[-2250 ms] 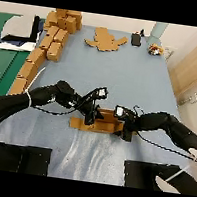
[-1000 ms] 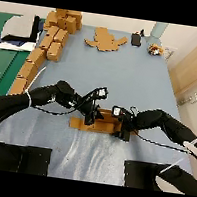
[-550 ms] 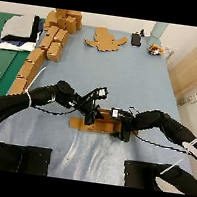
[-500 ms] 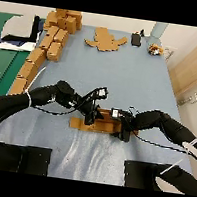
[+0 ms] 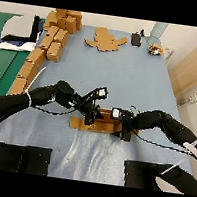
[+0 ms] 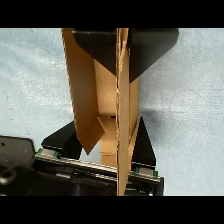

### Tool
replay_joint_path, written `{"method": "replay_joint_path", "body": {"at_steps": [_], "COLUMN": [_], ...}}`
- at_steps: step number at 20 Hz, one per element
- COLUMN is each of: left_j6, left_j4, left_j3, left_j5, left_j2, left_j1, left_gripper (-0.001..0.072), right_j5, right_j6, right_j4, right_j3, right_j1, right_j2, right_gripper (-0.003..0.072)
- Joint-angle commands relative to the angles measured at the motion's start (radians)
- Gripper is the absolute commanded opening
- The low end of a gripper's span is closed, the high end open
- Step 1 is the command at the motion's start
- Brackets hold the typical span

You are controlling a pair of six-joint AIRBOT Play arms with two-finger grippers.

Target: Fold the box.

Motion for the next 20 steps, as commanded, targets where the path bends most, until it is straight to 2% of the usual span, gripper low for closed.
{"method": "replay_joint_path", "body": {"at_steps": [1,3,10,12,20], "left_j6": [0.000,0.000,0.000,0.000,0.000], "left_j4": [0.000,0.000,0.000,0.000,0.000], "left_j3": [0.000,0.000,0.000,0.000,0.000], "left_j5": [0.000,0.000,0.000,0.000,0.000], "left_j2": [0.000,0.000,0.000,0.000,0.000], "left_j1": [0.000,0.000,0.000,0.000,0.000], "left_gripper": [0.0016,0.0016,0.0017,0.0016,0.0016], "right_j5": [-0.001,-0.005,-0.004,-0.008,-0.008], "right_j6": [0.000,0.000,0.000,0.000,0.000], "right_j4": [0.000,-0.002,-0.004,-0.003,-0.003], "right_j3": [0.000,0.000,0.000,0.001,0.001], "right_j1": [-0.001,-0.001,0.000,0.000,0.002], "right_j2": [0.000,-0.011,-0.041,-0.041,-0.041], "right_gripper": [0.0678,0.0571,0.0570,0.0476,0.0476]}}
